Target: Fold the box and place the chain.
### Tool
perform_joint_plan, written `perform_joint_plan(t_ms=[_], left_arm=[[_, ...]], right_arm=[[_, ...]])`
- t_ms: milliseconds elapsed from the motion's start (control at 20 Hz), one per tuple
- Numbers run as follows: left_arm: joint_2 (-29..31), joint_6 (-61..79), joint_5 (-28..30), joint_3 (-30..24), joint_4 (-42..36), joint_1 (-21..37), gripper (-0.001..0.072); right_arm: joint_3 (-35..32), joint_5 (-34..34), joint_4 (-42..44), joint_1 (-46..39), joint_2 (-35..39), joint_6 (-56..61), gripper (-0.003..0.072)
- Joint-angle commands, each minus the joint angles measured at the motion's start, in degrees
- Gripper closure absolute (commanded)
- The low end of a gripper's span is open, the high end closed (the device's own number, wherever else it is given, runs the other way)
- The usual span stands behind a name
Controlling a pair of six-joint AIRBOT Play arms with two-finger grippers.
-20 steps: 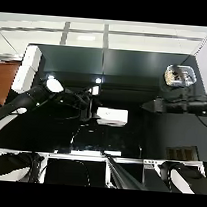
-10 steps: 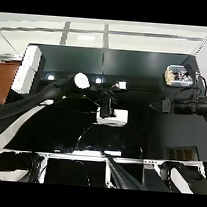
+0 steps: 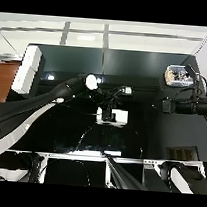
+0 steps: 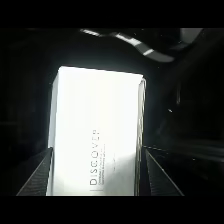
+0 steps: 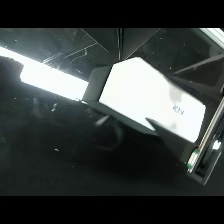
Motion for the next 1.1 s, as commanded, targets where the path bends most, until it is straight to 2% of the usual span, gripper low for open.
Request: perform_joint_plan(t_ms=[0,250,500,550,600,650,850,950,1050], left_arm=[[-0.2,-1.2,-1.3,1.1,2.1,-0.4,-0.0003],[-0.3,-8.8,-0.6,1.2,11.5,-3.3,-0.0003],[-1.3,-19.5,2.4,1.3,25.7,-7.7,0.0019],[-1.1,-21.7,2.0,1.6,27.1,-7.8,0.0101],[-0.7,-24.9,0.5,2.7,28.0,-7.5,0.0301],[0.0,-27.4,-1.7,3.9,28.8,-6.6,0.0342],[8.2,-39.3,-13.5,6.1,33.7,1.4,0.0358],[13.9,-46.9,-20.2,5.3,36.3,8.3,0.0358],[20.4,-51.0,-23.9,1.6,36.8,17.5,0.0358]], right_arm=[[0.0,-0.7,-0.3,0.0,0.0,0.1,0.0673],[-0.1,-0.9,-1.1,0.0,0.0,0.1,0.0674],[-0.2,-1.8,-1.1,0.0,0.0,0.1,0.0673],[-0.2,-1.8,-1.1,0.0,0.0,0.1,0.0674],[-0.2,-1.8,-1.1,0.0,0.0,0.1,0.0673],[-0.2,-1.8,-1.1,0.0,0.0,0.1,0.0673],[-0.2,-1.6,-1.1,0.0,0.0,0.2,0.0674],[-0.2,-1.6,-1.2,0.0,0.0,0.2,0.0673],[-0.2,-1.6,-1.1,0.0,0.0,0.2,0.0673]])
